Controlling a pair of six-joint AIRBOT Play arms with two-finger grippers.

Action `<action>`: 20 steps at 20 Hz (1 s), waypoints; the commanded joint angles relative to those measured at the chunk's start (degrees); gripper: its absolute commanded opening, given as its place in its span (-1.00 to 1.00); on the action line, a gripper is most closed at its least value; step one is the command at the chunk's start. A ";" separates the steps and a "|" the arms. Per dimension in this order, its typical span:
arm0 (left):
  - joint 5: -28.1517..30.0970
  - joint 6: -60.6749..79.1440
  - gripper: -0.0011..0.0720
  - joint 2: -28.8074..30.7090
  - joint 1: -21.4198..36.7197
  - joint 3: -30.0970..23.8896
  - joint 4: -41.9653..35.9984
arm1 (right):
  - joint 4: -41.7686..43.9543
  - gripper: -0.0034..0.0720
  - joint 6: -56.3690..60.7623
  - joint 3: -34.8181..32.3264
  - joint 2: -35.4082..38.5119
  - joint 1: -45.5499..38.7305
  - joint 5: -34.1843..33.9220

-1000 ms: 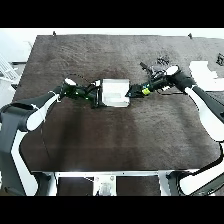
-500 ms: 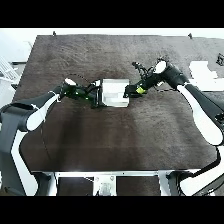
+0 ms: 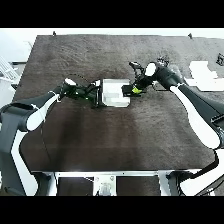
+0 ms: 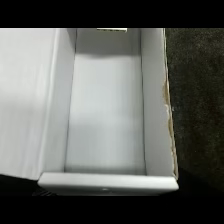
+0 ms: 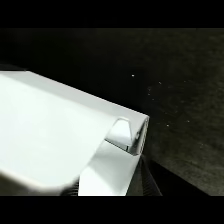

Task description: Fold the box and place the chain.

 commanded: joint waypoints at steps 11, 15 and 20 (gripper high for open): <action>0.00 0.04 -0.32 0.04 0.00 0.00 0.02 | -11.34 0.20 13.90 0.15 -0.85 5.51 -0.96; 0.00 0.04 -0.32 0.04 0.00 0.00 0.02 | -12.85 0.20 15.30 0.17 -2.54 6.56 -0.11; -0.02 0.04 -0.32 0.04 0.00 0.00 0.02 | -17.81 0.11 19.58 0.42 -2.58 6.93 0.20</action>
